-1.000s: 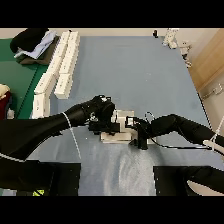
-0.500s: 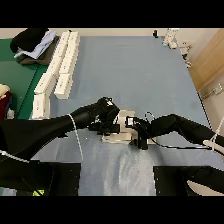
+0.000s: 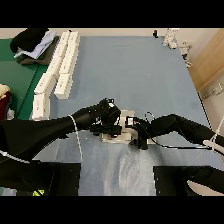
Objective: Fold the box.
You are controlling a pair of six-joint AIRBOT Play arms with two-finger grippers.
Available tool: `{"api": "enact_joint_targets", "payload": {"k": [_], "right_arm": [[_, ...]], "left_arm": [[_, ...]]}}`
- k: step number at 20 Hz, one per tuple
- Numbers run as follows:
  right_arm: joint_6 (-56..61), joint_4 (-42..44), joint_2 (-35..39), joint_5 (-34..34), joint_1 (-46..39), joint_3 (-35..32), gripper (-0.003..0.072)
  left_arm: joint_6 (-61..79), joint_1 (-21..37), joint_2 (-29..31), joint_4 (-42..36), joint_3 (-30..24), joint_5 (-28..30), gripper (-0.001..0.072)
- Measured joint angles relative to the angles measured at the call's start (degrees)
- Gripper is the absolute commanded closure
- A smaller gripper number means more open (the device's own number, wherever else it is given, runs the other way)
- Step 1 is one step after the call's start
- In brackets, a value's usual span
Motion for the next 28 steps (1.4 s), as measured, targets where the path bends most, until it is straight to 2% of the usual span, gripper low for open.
{"api": "enact_joint_targets", "payload": {"k": [2,3,6,13,14,15,16,23,28], "right_arm": [[0.0,0.0,0.0,0.0,0.0,0.0,0.0165],[0.0,0.0,0.0,0.0,0.0,0.0,0.0165],[0.0,0.0,0.0,0.0,0.0,0.0,0.0165],[0.0,0.0,0.0,0.0,0.0,0.0,0.0165],[0.0,0.0,0.0,0.0,0.0,0.0,0.0165],[0.0,0.0,0.0,0.0,0.0,0.0,0.0165],[0.0,0.0,0.0,0.0,0.0,0.0,0.0165],[0.0,0.0,0.0,0.0,0.0,0.0,0.0165],[0.0,0.0,0.0,0.0,0.0,0.0,0.0165]], "left_arm": [[-0.2,0.0,0.0,-0.2,0.0,-0.3,0.0171],[-0.3,0.0,-0.1,-0.1,0.0,-0.3,0.0255],[-0.4,0.0,-0.5,0.3,-0.1,-1.0,0.0697],[-0.4,0.1,-0.8,0.2,0.0,-0.9,0.0694],[-0.4,0.1,-0.8,0.1,0.0,-0.9,0.0557],[-0.4,0.1,-0.9,0.0,0.0,-0.6,0.0198],[-0.3,0.1,-1.0,-0.6,-0.1,0.3,0.0054],[-0.1,0.1,-0.8,-0.3,2.6,-3.4,0.0059],[3.0,0.2,1.6,1.9,9.0,-12.4,0.0069]]}}
